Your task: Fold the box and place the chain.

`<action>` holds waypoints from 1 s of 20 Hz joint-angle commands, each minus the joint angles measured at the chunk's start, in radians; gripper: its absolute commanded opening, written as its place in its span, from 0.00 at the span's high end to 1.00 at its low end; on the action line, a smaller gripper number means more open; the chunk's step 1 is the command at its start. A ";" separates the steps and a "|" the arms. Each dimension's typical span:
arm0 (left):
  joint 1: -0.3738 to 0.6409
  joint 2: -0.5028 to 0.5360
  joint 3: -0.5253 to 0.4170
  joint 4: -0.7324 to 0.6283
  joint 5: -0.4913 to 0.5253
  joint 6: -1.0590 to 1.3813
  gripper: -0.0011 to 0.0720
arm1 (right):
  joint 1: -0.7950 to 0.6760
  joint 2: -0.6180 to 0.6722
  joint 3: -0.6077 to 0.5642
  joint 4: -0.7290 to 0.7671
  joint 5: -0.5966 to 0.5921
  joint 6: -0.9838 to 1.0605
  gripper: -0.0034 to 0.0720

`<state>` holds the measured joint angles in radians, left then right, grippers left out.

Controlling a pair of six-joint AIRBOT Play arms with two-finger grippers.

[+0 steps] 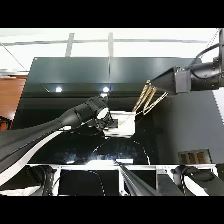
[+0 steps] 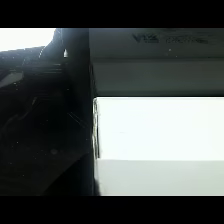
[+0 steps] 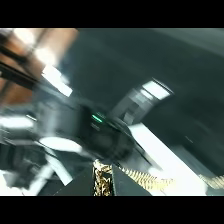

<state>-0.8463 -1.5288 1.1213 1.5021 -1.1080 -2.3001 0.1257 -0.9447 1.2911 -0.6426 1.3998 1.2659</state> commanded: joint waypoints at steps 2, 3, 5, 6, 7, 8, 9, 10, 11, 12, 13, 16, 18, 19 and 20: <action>0.000 0.000 0.000 0.000 0.000 0.000 0.95 | 0.002 0.000 -0.005 -0.129 0.117 0.025 0.94; 0.001 0.000 0.000 0.000 0.000 0.000 0.95 | 0.009 0.000 -0.017 -0.108 0.113 0.024 0.94; 0.001 0.000 0.000 0.000 0.000 0.000 0.95 | 0.040 0.000 -0.063 -0.062 0.095 0.016 0.95; 0.001 0.000 0.000 0.000 0.000 0.000 0.95 | 0.061 0.000 -0.093 -0.044 0.078 0.006 0.95; 0.000 0.000 0.000 0.000 0.000 0.000 0.95 | 0.083 0.000 -0.125 -0.031 0.045 0.000 0.95; 0.000 0.000 0.000 0.000 0.000 0.000 0.95 | 0.105 0.000 -0.160 -0.020 -0.005 -0.003 0.95; 0.000 0.000 0.000 0.000 0.000 0.000 0.95 | 0.123 0.000 -0.196 -0.015 -0.061 -0.003 0.95; 0.000 0.000 0.000 0.000 0.000 0.000 0.95 | 0.136 0.000 -0.229 -0.018 -0.101 -0.002 0.95; 0.001 0.000 0.000 0.000 0.000 0.000 0.95 | 0.146 0.000 -0.269 -0.027 -0.137 -0.002 0.95; 0.000 0.000 0.000 0.000 0.000 0.000 0.95 | 0.151 0.000 -0.312 -0.029 -0.167 -0.001 0.95; 0.000 0.000 0.000 0.000 0.000 0.000 0.95 | 0.156 0.000 -0.362 -0.024 -0.203 0.003 0.95; 0.000 0.000 0.000 0.000 0.000 0.000 0.95 | 0.188 -0.001 -0.502 0.016 -0.358 0.011 0.94; 0.000 0.000 0.000 0.000 0.000 0.000 0.95 | 0.230 -0.002 -0.578 0.033 -0.460 0.017 0.94; 0.000 0.000 0.000 0.000 0.000 0.000 0.95 | 0.251 -0.003 -0.608 0.033 -0.496 0.026 0.94; 0.000 0.000 0.000 0.000 0.000 0.000 0.95 | 0.266 -0.008 -0.627 0.034 -0.515 0.026 0.94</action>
<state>-0.8467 -1.5288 1.1213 1.5021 -1.1080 -2.3001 0.3462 -0.9482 0.7525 -0.6262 1.0164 1.2808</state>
